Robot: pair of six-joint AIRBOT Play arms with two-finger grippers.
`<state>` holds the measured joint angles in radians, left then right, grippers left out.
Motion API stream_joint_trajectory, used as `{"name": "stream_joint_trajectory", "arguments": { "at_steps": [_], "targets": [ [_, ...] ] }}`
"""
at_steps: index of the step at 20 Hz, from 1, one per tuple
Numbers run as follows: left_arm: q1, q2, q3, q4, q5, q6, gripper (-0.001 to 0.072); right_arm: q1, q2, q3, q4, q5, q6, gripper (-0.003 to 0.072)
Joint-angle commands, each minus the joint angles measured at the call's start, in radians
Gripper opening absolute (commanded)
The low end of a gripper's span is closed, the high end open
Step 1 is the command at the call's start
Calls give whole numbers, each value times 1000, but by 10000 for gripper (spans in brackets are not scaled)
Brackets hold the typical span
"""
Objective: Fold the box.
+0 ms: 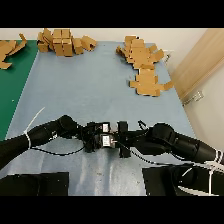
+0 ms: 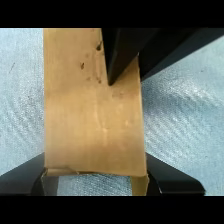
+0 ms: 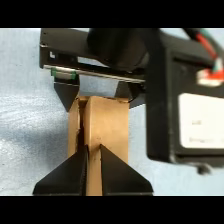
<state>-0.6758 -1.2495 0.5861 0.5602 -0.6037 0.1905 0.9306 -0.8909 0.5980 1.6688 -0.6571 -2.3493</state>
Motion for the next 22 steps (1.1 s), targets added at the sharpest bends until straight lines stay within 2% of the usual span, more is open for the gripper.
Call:
{"name": "stream_joint_trajectory", "arguments": {
  "at_steps": [1,11,13,14,18,22],
  "targets": [
    [0,0,1,0,0,0,467,0,-14,1,15,-11,0,100],
    [0,0,1,0,0,0,467,0,-32,1,32,-27,1,106],
    [0,0,1,0,0,0,467,0,-30,1,33,-33,1,398],
    [0,0,1,0,0,0,467,0,-30,1,33,-33,1,419],
    [0,0,1,0,0,0,467,0,-10,1,33,-37,2,419],
    [0,0,1,0,0,0,467,-3,69,1,20,-64,55,419]
  ]
}}
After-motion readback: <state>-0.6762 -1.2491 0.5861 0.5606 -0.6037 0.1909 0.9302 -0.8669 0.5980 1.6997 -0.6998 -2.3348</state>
